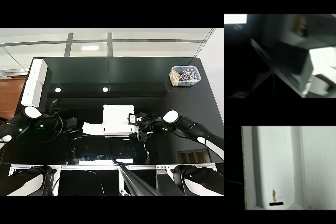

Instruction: Fold the box and place the chain.

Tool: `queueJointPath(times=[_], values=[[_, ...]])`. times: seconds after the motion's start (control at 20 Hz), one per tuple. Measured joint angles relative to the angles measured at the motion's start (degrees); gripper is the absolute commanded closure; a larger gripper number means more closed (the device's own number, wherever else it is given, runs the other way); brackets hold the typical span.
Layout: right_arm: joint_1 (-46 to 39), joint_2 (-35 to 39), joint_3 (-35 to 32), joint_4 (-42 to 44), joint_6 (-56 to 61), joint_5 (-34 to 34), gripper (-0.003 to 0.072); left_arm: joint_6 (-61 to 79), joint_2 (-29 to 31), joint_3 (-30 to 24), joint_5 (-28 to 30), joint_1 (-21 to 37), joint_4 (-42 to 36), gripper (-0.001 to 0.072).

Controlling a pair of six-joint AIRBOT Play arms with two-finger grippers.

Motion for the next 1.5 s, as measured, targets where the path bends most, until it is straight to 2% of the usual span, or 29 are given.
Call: queueJointPath(times=[0.15, 0.3, 0.35, 0.4, 0.5, 0.55, 0.6, 0.85, 1.1, 1.2, 1.5], values=[[0.00, 0.00, 0.00, 0.00, 0.00, 0.00, 0.0559, 3.61, -3.93, -0.09, -0.11, -2.45, -7.15, 0.0683], [0.00, 0.00, 0.00, 0.00, 0.02, 0.00, 0.0558, 5.79, -6.34, 1.46, 0.81, -5.79, -10.27, 0.0676], [0.00, 0.00, 0.00, 0.00, 0.00, 0.00, 0.0559, 6.67, -6.73, 2.19, 0.76, -6.56, -10.73, 0.0625], [0.00, 0.00, 0.00, 0.00, 0.02, 0.00, 0.0558, 7.72, -7.04, 3.06, 0.70, -7.15, -11.23, 0.0461], [0.00, 0.00, 0.00, 0.00, 0.02, 0.00, 0.0559, 9.73, -7.41, 4.94, -0.48, -7.67, -11.76, 0.0177], [0.00, 0.00, 0.00, 0.00, 0.00, 0.00, 0.0559, 10.62, -7.52, 5.84, -1.05, -7.72, -11.93, 0.0083], [0.00, 0.00, 0.00, 0.02, 0.00, 0.00, 0.0559, 11.37, -7.61, 6.75, -1.90, -7.80, -12.07, 0.0068], [0.00, 0.00, 0.00, 0.00, 0.00, 0.00, 0.0559, 13.16, -7.76, 10.21, -5.53, -8.66, -13.03, 0.0081], [0.00, 0.00, 0.00, 0.00, 0.00, 0.00, 0.0559, 13.38, -7.76, 12.98, -7.96, -12.13, -13.84, 0.0095], [0.00, 0.00, 0.00, 0.02, 0.02, 0.00, 0.0559, 12.48, -7.78, 13.97, -8.37, -13.81, -13.84, 0.0216], [0.00, 0.02, 0.00, 0.00, 0.00, 0.00, 0.0558, 8.98, -7.78, 15.39, -8.11, -16.17, -13.55, 0.0216]])
